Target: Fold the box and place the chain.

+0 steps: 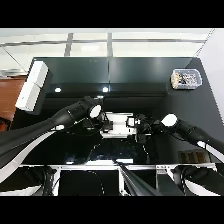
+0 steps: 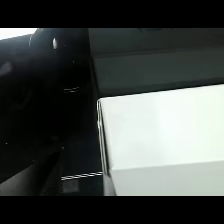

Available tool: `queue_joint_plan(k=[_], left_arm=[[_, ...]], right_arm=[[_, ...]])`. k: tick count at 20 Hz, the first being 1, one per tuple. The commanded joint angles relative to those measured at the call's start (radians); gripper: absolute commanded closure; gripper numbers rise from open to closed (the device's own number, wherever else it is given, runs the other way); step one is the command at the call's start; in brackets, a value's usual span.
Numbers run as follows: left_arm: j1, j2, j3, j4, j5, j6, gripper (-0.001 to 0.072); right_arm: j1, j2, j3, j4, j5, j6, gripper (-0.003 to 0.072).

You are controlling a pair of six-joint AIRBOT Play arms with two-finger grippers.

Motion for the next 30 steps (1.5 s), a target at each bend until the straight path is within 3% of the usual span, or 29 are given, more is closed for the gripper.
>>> queue_joint_plan(k=[1, 3, 4, 5, 6, 10, 11, 13, 14, 25, 30], left_arm=[[0.000, -0.002, 0.002, -0.009, 0.006, -0.073, 0.0235], [0.000, -0.002, 0.002, -0.023, 0.024, -0.069, 0.0494], [-0.001, -0.002, 0.002, -0.028, 0.024, -0.069, 0.0496], [0.000, -0.002, 0.002, -0.027, 0.014, -0.070, 0.0615], [0.000, -0.002, 0.002, -0.027, 0.009, -0.070, 0.0680], [-0.001, -0.002, 0.003, -0.032, 0.013, -0.071, 0.0684], [0.000, -0.002, 0.003, -0.051, 0.013, -0.070, 0.0636], [0.001, -0.002, 0.004, -0.069, -0.011, -0.066, 0.0272], [0.002, -0.002, 0.006, -0.059, -0.027, -0.066, 0.0196], [-0.005, -0.002, 0.010, 0.027, -0.033, -0.102, 0.0208], [-0.018, -0.002, 0.009, 0.029, -0.006, -0.115, 0.0407]], right_arm=[[0.000, 0.000, 0.000, 0.000, 0.001, 0.000, 0.0666], [0.000, 0.000, 0.000, 0.000, 0.000, 0.000, 0.0667], [0.000, 0.000, 0.000, 0.000, 0.000, 0.000, 0.0666], [0.000, 0.000, 0.000, 0.000, 0.000, 0.000, 0.0666], [0.000, 0.000, 0.000, 0.000, 0.000, 0.000, 0.0667], [0.000, 0.000, 0.000, 0.000, 0.000, 0.000, 0.0666], [0.000, 0.000, 0.000, 0.000, 0.000, 0.000, 0.0666], [0.000, 0.000, 0.000, 0.000, 0.000, 0.000, 0.0667], [0.000, 0.000, 0.000, 0.000, 0.000, 0.000, 0.0667], [0.000, 0.000, 0.000, 0.000, 0.000, 0.000, 0.0667], [0.000, 0.000, 0.000, 0.000, 0.000, 0.000, 0.0667]])
